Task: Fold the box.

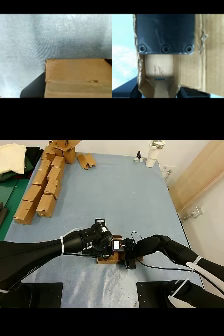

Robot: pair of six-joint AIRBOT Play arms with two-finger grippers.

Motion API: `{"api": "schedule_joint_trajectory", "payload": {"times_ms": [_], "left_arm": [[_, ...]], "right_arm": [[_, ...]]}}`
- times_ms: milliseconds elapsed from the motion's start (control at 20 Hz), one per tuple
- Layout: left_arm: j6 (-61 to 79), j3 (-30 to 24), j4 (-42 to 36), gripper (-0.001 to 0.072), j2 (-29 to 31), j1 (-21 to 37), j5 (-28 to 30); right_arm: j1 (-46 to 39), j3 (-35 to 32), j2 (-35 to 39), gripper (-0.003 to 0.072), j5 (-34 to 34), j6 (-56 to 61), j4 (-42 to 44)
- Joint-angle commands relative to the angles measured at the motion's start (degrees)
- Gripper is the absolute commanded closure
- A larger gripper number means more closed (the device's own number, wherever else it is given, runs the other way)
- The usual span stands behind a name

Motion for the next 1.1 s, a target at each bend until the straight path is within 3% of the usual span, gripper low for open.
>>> {"api": "schedule_joint_trajectory", "payload": {"times_ms": [0,150,250,300,600,850,900,950,1000,1050], "left_arm": [[0.0,0.1,-0.7,0.0697,-0.2,0.0,0.3],[0.5,0.1,-1.0,0.0669,-0.1,0.0,0.2],[0.5,0.1,-1.2,0.0074,0.1,0.0,0.0],[0.5,0.2,-1.4,0.0046,0.2,0.0,-0.5],[1.5,0.8,-0.9,0.0046,4.5,0.1,-2.9],[3.1,0.8,2.3,0.0048,9.3,0.3,-9.4],[3.5,0.8,2.3,0.0093,10.0,0.6,-10.1],[3.6,0.8,2.2,0.0278,10.6,1.0,-10.9],[5.1,0.8,2.2,0.0418,11.3,1.5,-11.4],[6.8,0.8,2.1,0.0425,11.9,1.8,-11.8]], "right_arm": [[0.1,0.0,0.0,0.0184,0.1,-0.1,0.0],[0.1,0.0,0.0,0.0184,0.1,-0.1,0.0],[0.1,0.0,0.0,0.0184,0.1,-0.1,0.0],[0.1,0.0,0.0,0.0184,0.1,-0.1,0.0],[0.1,0.0,0.0,0.0184,0.1,-0.1,0.0],[0.1,0.0,0.0,0.0184,0.1,-0.1,0.0],[0.1,0.0,0.0,0.0184,0.1,-0.1,0.0],[0.1,0.0,0.0,0.0184,0.1,-0.1,0.0],[0.1,0.0,0.0,0.0184,0.1,-0.1,0.0],[0.1,0.0,0.0,0.0184,0.1,-0.1,0.0]]}}
